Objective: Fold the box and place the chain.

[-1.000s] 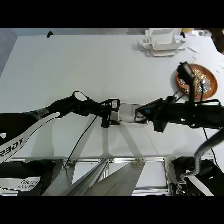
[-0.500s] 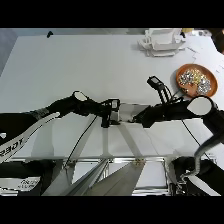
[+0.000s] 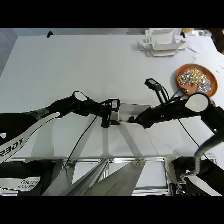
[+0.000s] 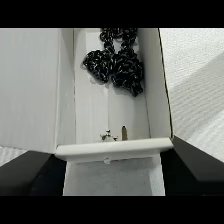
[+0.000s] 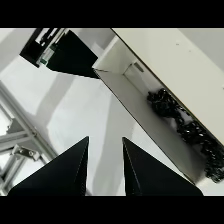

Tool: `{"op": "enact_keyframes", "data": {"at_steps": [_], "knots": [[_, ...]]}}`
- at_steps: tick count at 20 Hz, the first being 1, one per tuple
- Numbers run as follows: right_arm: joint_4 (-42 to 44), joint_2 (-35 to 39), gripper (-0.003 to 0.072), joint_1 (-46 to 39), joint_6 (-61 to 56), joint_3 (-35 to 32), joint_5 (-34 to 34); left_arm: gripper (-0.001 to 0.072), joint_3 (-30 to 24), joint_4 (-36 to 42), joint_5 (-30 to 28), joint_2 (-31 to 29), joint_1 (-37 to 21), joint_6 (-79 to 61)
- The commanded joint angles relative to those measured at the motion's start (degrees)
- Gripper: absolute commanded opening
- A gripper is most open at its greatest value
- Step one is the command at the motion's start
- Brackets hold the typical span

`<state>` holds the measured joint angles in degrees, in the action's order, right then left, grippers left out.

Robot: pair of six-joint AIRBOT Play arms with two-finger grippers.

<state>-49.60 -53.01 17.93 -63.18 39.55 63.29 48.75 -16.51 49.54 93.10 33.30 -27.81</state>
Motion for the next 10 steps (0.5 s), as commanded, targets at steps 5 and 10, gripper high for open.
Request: {"op": "enact_keyframes", "data": {"at_steps": [5,10], "knots": [[-20.00,2.69,0.0174,-12.28,-13.77,9.94,3.69,0.0085,0.02,0.00,0.00,0.02,0.00,-0.02],[-26.45,-3.34,0.0181,-15.98,-18.05,9.77,1.79,0.0085,0.02,0.00,0.00,0.02,0.00,-0.02]]}}
